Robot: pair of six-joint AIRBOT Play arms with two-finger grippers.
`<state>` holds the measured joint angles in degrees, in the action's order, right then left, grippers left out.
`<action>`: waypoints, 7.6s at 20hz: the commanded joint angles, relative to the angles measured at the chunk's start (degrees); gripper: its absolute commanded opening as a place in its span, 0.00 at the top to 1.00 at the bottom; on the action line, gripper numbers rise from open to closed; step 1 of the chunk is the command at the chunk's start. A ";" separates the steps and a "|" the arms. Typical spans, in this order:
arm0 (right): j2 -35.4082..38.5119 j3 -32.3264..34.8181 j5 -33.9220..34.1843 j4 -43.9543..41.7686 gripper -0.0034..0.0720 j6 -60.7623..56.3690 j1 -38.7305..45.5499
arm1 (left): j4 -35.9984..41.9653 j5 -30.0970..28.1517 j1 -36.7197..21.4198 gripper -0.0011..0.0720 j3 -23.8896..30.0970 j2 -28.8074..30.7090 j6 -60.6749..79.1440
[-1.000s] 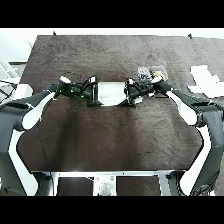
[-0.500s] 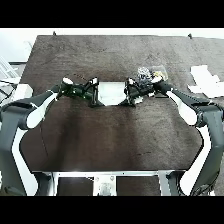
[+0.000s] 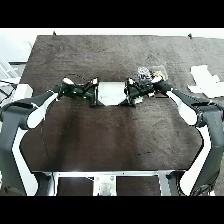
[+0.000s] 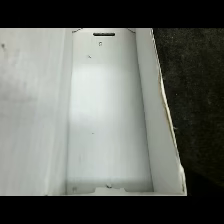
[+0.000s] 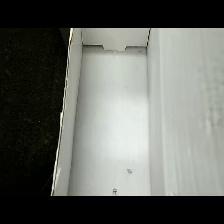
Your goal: Fold the box and place the chain.
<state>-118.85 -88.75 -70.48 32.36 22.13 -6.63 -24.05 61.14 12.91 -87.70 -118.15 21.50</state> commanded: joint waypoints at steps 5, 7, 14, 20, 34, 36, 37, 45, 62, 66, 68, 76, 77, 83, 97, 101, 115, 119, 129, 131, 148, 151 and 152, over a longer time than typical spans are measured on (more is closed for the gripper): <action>0.02 0.02 -0.04 0.00 0.38 -0.02 -0.07 | 0.37 0.85 0.02 0.09 -0.07 0.04 0.00; 0.02 0.02 -0.04 0.00 0.37 -0.04 -0.07 | 0.57 1.05 0.02 0.09 -0.07 0.04 0.09; 0.02 0.02 -0.04 0.00 0.37 -0.02 -0.07 | 1.51 1.38 0.02 0.08 -0.07 0.04 1.05; 0.02 0.02 -0.02 0.00 0.37 -0.02 -0.07 | 0.42 1.29 0.02 0.50 0.13 0.02 0.83; 0.02 0.02 -0.04 0.00 0.37 -0.02 -0.07 | 0.50 1.27 0.02 0.50 0.11 0.04 1.05; 0.02 0.02 -0.04 0.00 0.37 -0.02 -0.07 | 0.52 1.29 0.02 0.50 0.11 0.04 1.01; 0.02 0.02 -0.04 0.00 0.37 -0.02 -0.07 | 0.50 1.46 0.02 0.50 0.11 0.04 1.03; 0.02 0.02 -0.04 -0.39 0.37 -0.02 -0.07 | 0.52 0.85 0.02 0.50 0.11 0.04 1.03; 9.49 -0.68 -0.09 12.09 0.00 -11.76 5.03 | 0.52 1.51 0.02 0.50 0.11 0.04 0.98; 14.12 -0.63 -0.13 10.60 0.00 -18.62 6.47 | 0.50 1.51 0.02 0.50 0.11 0.04 0.98; 14.49 -0.63 -1.29 7.56 0.00 -20.68 6.34 | 0.52 1.55 0.04 0.50 0.11 0.04 0.98; 14.14 -0.20 -9.01 -3.65 0.93 -20.61 4.22 | 0.52 1.75 0.02 0.50 0.11 0.04 0.98; 13.84 0.07 -7.87 -5.29 0.93 -19.98 3.45 | 0.52 1.77 0.02 0.50 0.11 0.04 0.98; 10.43 0.11 6.29 -7.30 0.93 -21.73 -0.24 | 0.52 2.21 0.02 0.50 0.11 0.04 0.98; 6.03 -1.09 15.87 -4.24 0.93 -24.96 -1.53 | 0.52 2.40 0.02 0.50 0.11 0.04 1.01; 5.18 -1.07 15.61 -4.02 0.93 -24.55 -1.99 | 0.52 2.45 0.02 0.50 0.11 0.04 1.01; 23.58 4.61 9.22 -1.11 0.93 -17.59 0.42 | 0.50 2.36 0.02 0.50 0.11 0.04 1.03; 28.59 14.73 9.33 2.12 0.32 -16.90 3.69 | 0.50 2.36 0.02 0.50 0.11 0.04 1.03; 21.24 18.16 12.04 8.28 0.20 -10.97 3.82 | 0.50 3.04 0.02 0.50 0.11 0.04 0.83; 20.59 18.10 12.44 8.28 0.20 -9.40 3.82 | 0.52 3.21 0.02 0.50 0.11 0.04 0.74; 17.75 13.49 13.88 8.79 0.34 -6.91 0.52 | 1.75 0.57 0.02 0.50 0.11 0.02 -1.49; 17.75 13.51 12.79 8.83 0.42 -7.08 -0.13 | 1.38 -1.29 0.04 0.50 0.13 -0.02 -1.55; 17.75 13.51 12.83 8.81 0.43 -7.04 -0.39 | 1.38 -1.33 0.04 0.50 0.13 -0.02 -1.55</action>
<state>-101.03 -75.18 -57.10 41.15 15.22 -6.48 -22.17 61.23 13.02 -87.59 -118.13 19.97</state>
